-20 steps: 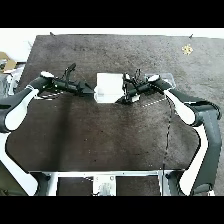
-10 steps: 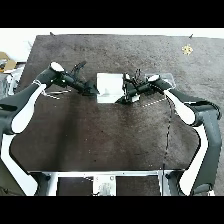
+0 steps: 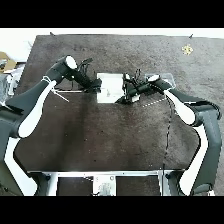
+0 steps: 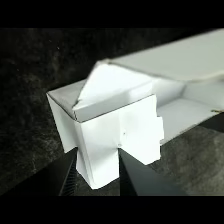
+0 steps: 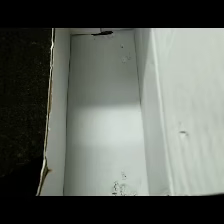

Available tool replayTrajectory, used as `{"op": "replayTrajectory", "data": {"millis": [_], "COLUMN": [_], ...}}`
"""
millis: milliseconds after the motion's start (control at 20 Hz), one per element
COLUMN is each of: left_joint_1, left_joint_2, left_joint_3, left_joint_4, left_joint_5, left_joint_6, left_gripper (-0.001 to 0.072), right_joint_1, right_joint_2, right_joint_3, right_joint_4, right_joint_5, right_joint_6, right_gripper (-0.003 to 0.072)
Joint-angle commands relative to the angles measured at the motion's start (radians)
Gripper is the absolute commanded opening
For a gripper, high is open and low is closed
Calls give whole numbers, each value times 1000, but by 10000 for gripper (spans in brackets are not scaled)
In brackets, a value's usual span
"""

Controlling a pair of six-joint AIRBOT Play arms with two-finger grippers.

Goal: Fold the box and place the chain.

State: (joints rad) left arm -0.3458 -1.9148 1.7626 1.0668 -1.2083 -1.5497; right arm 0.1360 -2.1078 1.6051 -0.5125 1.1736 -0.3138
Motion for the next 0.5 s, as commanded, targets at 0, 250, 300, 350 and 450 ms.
{"op": "replayTrajectory", "data": {"millis": [0, 250, 300, 350, 450], "left_joint_1": [-23, -27, -32, -40, -55], "left_joint_2": [-3, -30, -36, -39, -39], "left_joint_3": [19, 19, 19, 19, 22], "left_joint_4": [91, 99, 103, 111, 156], "left_joint_5": [32, 35, 36, 37, 37], "left_joint_6": [-83, -126, -129, -141, -164], "left_gripper": [269, 269, 269, 269, 269], "right_joint_1": [0, 0, 0, 0, 0], "right_joint_2": [0, 0, 0, 0, 0], "right_joint_3": [0, 0, 0, 0, 0], "right_joint_4": [0, 0, 0, 0, 0], "right_joint_5": [0, 0, 0, 1, 1], "right_joint_6": [0, 0, 0, 0, 0], "right_gripper": [375, 375, 375, 375, 375]}}
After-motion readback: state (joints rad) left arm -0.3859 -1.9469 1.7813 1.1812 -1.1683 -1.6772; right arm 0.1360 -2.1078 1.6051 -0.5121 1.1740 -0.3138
